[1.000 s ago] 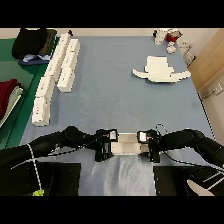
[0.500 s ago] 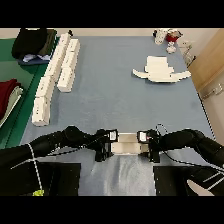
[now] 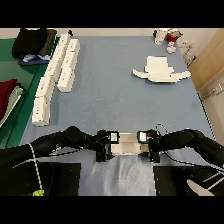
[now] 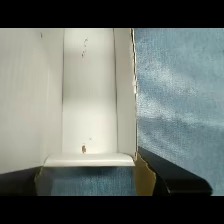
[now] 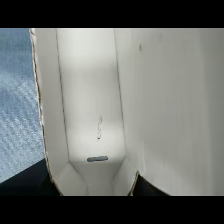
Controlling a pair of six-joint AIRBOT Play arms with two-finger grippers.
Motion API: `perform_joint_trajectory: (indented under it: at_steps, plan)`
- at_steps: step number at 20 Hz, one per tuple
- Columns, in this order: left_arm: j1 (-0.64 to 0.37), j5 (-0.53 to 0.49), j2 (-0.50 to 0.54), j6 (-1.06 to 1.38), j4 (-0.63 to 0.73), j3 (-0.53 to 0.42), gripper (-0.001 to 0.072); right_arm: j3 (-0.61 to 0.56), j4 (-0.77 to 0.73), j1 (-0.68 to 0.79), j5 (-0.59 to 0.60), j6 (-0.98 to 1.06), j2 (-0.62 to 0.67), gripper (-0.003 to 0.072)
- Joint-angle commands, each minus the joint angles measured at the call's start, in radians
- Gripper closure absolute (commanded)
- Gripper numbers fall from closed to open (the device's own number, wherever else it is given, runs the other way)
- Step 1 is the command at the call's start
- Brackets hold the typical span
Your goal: Fold the box.
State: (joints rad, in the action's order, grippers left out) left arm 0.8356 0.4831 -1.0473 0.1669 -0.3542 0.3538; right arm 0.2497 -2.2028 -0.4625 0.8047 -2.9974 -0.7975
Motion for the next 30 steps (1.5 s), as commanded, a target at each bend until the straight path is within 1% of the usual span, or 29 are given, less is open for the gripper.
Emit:
perform_joint_trajectory:
  at_steps: [1,4,5,6,30]
  plan:
    - [0.006,-0.011,-0.002,-0.003,0.003,0.002,0.001,0.0,-0.001,0.0,0.0,0.0,0.001,0.0179]
    - [0.006,-0.012,-0.002,-0.005,0.003,0.002,0.0012,0.0,-0.001,0.0,0.0,0.0,0.001,0.0179]
    - [0.006,-0.012,-0.002,-0.008,0.002,0.002,0.0123,0.0,0.0,0.0,0.0,0.001,0.001,0.0179]
    - [0.006,-0.012,-0.002,-0.009,0.002,0.002,0.0194,0.0,0.0,0.0,0.0,0.001,0.001,0.0179]
    - [0.006,-0.012,-0.001,-0.01,-0.001,0.002,0.0196,0.0,-0.002,-0.001,0.0,0.001,0.001,0.0179]
